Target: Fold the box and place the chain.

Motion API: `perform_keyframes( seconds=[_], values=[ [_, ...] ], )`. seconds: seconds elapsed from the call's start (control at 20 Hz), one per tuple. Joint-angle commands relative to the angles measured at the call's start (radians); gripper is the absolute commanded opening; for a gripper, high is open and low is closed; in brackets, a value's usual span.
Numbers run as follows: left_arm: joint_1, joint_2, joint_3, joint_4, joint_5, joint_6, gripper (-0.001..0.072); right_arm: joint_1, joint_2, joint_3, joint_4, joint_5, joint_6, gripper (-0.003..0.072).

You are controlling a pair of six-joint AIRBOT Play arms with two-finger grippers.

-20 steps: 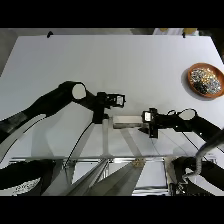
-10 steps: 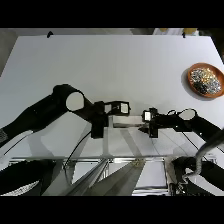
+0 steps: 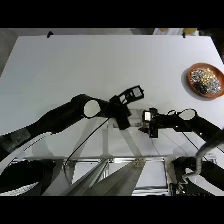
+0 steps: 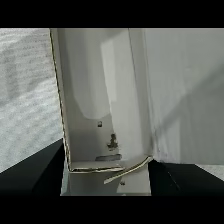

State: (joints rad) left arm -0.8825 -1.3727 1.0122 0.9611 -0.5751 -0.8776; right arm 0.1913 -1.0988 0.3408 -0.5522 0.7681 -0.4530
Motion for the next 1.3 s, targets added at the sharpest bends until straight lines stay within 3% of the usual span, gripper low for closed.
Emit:
perform_keyframes(
  seconds=[0.0, 0.25, 0.45, 0.65, 0.85, 1.0, 1.25],
  values=[
    [0.018, -0.082, 0.0, -0.021, 0.211, -0.095, 0.0003, 0.0, 0.0, 0.0, 0.0, 0.0, 0.0, 0.0296],
    [0.028, -0.204, 0.0, -0.068, 0.198, -0.094, 0.0007, 0.0, 0.0, 0.0, 0.0, 0.0, 0.0, 0.0296],
    [0.036, -0.225, 0.0, -0.067, 0.164, -0.091, 0.0008, 0.0, 0.0, 0.0, 0.0, 0.0, 0.0, 0.0296],
    [0.089, -0.121, 0.0, -0.018, 0.006, -0.092, 0.0004, 0.0, 0.0, 0.0, 0.0, 0.0, 0.0, 0.0296],
    [0.125, 0.05, 0.0, 0.092, -0.234, -0.092, 0.0003, 0.0, 0.0, 0.0, 0.0, 0.0, 0.0, 0.0296],
    [0.114, 0.104, -0.004, 0.111, -0.383, -0.091, 0.0003, 0.0, 0.0, 0.0, 0.0, 0.0, 0.0, 0.0296],
    [0.103, 0.103, -0.122, 0.102, -0.368, -0.061, 0.0004, 0.0, 0.0, 0.0, 0.0, 0.0, 0.0, 0.0296]
  ],
)
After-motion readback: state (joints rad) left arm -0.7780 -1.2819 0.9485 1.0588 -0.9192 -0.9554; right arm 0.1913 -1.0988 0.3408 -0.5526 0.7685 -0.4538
